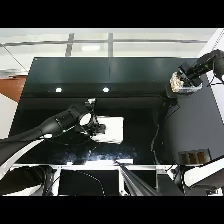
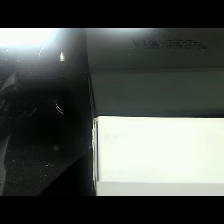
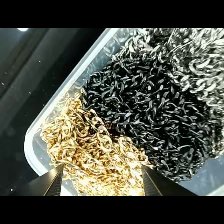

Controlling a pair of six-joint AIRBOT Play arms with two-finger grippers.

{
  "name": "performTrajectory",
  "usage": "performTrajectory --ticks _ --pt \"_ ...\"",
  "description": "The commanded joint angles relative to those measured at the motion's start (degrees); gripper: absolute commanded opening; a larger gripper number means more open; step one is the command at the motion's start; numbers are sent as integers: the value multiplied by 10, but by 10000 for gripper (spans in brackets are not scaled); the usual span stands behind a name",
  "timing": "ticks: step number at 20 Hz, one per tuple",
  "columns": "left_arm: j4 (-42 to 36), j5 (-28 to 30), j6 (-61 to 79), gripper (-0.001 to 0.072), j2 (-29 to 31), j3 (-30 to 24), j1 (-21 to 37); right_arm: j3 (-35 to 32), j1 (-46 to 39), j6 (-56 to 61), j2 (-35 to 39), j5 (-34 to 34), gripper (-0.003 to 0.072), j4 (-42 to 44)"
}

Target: Fold the box and place the chain.

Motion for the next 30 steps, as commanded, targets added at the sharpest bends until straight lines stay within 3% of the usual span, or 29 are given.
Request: performTrajectory --ticks 1,6,7,8,9,10,17,25,30 --pt "1 -1 0 27 0 0 0 3 2 -6 -14 -1 536 6" --pt "1 8 0 27 0 0 0 3 6 -26 -30 2 530 14" --pt "1 9 0 27 0 0 0 3 6 -28 -30 1 494 17" --pt "1 9 0 27 0 0 0 4 6 -48 -30 0 192 27" --pt "1 10 0 27 0 0 0 6 4 -78 -30 -1 52 48" --pt "1 9 0 27 0 0 0 10 4 -96 -29 -5 27 61" --pt "1 9 0 27 0 0 0 45 -6 -150 45 -45 23 52" --pt "1 9 0 27 -2 0 0 45 10 -314 254 -63 22 91" --pt "1 0 0 26 -2 0 0 45 61 -369 380 -143 22 120"
